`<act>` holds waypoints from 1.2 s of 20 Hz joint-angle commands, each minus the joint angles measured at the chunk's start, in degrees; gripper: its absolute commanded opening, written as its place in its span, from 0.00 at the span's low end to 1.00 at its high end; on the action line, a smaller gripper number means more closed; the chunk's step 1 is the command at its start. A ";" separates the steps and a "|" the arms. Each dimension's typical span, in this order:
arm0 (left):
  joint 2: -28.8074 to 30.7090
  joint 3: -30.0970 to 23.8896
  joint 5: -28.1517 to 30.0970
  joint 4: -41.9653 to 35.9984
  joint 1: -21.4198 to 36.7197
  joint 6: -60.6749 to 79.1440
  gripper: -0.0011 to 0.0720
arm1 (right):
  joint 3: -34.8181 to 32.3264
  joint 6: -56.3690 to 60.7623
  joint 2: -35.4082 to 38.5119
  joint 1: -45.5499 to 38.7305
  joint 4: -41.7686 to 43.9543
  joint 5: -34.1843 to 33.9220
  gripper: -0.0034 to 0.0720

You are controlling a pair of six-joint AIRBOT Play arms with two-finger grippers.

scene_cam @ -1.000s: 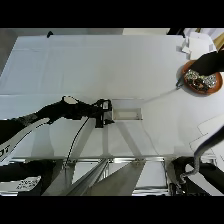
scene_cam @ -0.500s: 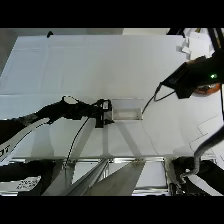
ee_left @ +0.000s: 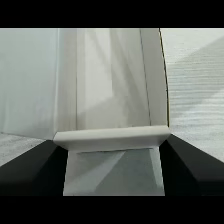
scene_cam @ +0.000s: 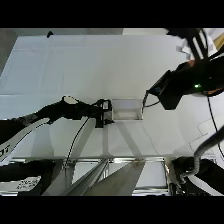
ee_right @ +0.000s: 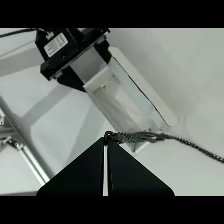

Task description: Fold the box and place the chain.

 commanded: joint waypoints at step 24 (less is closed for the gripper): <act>0.04 0.02 0.00 0.00 0.02 0.00 0.22 | -31.17 -9.40 -15.82 7.02 11.56 -35.91 0.07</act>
